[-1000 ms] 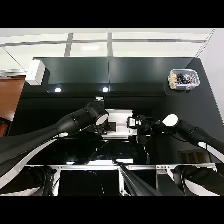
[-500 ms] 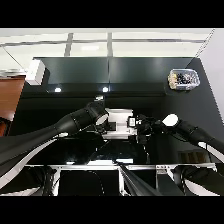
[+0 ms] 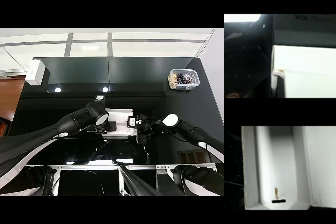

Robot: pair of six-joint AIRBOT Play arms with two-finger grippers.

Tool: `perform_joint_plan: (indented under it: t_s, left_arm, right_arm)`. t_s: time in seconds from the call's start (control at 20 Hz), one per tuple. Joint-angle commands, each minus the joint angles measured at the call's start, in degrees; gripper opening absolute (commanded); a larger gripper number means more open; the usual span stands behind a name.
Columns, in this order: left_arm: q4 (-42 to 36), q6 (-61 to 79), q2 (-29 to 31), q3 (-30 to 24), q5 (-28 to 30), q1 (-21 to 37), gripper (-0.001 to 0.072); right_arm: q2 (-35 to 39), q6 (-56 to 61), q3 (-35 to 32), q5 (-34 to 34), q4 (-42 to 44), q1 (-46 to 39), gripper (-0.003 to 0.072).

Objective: Fold the box and place the chain.

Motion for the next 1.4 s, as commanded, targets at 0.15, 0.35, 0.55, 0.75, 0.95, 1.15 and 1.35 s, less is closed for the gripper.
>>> perform_joint_plan:
  t_s: [0.15,0.35,0.55,0.75,0.95,1.15,1.35]
  left_arm:
    - [-0.07,0.22,0.02,0.07,-0.20,0.02,0.0024]
    - [-0.07,0.42,0.02,0.07,-0.20,0.02,0.0024]
    - [-0.09,0.39,0.02,0.07,-0.20,0.02,0.0024]
    - [-0.09,0.39,0.02,0.07,-0.20,0.02,0.0024]
    - [-0.09,0.42,0.02,0.07,-0.20,0.02,0.0024]
    - [-0.09,0.42,0.02,0.07,-0.17,0.02,0.0024]
    - [-0.33,0.44,0.02,0.07,-0.15,0.02,0.0024]
  right_arm:
    - [3.58,7.39,0.17,6.51,-9.53,-0.31,0.0707]
    - [7.10,8.13,0.31,6.45,-12.15,-2.95,0.0702]
    - [7.30,5.07,0.31,6.82,-11.41,-3.32,0.0700]
    - [7.30,3.91,0.31,0.66,-10.80,-3.32,0.0700]
    - [7.30,-2.58,0.31,3.91,-3.08,-3.32,0.0473]
    - [7.23,-3.52,0.28,7.26,-0.87,-3.32,0.0290]
    - [5.97,-3.98,0.28,6.56,6.36,-3.30,0.0225]
